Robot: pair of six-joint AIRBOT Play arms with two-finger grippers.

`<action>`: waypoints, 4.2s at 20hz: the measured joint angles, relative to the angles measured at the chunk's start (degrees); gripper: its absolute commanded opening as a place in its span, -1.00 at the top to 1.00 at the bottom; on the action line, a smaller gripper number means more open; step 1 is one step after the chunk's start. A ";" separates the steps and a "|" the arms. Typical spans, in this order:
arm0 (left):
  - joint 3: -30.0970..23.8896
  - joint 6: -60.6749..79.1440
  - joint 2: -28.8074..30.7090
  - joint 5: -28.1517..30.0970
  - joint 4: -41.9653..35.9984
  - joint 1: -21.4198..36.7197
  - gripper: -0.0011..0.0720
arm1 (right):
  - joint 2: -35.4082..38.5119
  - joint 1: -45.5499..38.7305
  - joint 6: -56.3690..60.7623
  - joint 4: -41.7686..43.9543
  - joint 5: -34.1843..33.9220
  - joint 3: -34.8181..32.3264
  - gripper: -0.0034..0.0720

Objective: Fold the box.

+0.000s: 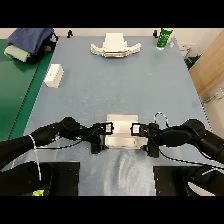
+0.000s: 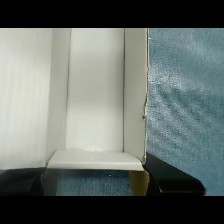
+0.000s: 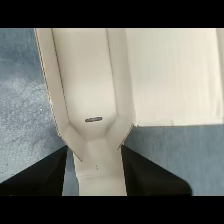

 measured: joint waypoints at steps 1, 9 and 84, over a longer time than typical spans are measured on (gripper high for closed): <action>0.00 0.00 0.00 0.00 -0.02 0.00 -0.47 | -0.83 0.00 -1.01 0.66 0.76 -0.02 -0.45; 0.00 0.00 0.00 0.00 -0.02 0.00 -0.47 | -2.95 0.00 -5.53 3.13 4.20 -0.04 0.56; 0.00 0.00 0.00 0.00 -0.02 0.00 -0.47 | 7.54 -15.32 59.56 13.57 -7.34 -3.23 0.09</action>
